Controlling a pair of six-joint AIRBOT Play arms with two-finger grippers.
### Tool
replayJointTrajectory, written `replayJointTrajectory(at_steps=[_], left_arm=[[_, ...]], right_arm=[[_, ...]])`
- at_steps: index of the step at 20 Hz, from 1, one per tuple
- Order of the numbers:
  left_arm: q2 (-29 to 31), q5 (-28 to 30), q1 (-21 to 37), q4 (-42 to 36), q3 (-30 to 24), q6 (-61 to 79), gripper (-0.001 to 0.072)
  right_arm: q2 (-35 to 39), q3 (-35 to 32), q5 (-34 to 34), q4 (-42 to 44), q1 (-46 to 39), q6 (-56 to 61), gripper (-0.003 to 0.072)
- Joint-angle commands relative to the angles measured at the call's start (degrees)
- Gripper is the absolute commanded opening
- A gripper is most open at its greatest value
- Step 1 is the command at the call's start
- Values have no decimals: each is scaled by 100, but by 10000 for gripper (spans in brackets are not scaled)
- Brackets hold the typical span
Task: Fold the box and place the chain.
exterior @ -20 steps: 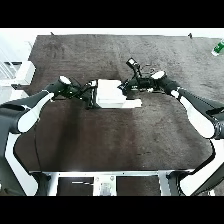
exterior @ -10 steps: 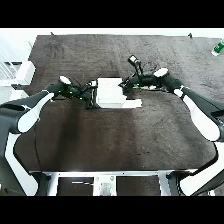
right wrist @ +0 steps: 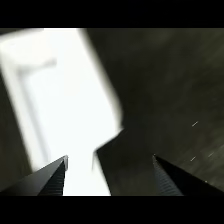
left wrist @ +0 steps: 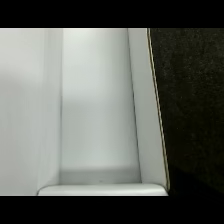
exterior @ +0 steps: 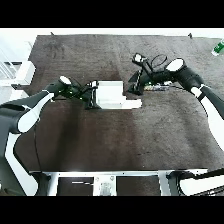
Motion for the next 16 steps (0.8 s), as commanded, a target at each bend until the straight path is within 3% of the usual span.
replayJointTrajectory(at_steps=[1, 15, 16], left_arm=[[4, 7, 0, -17, 2, -7, 527], [4, 13, 0, -24, 2, -4, 527], [4, 13, 0, -24, 2, -4, 527]], right_arm=[[-13, -369, 136, -398, 11, -1019, 620], [-472, -422, -313, -627, 472, -1261, 613], [-472, -424, -308, -616, 501, -1261, 543]])
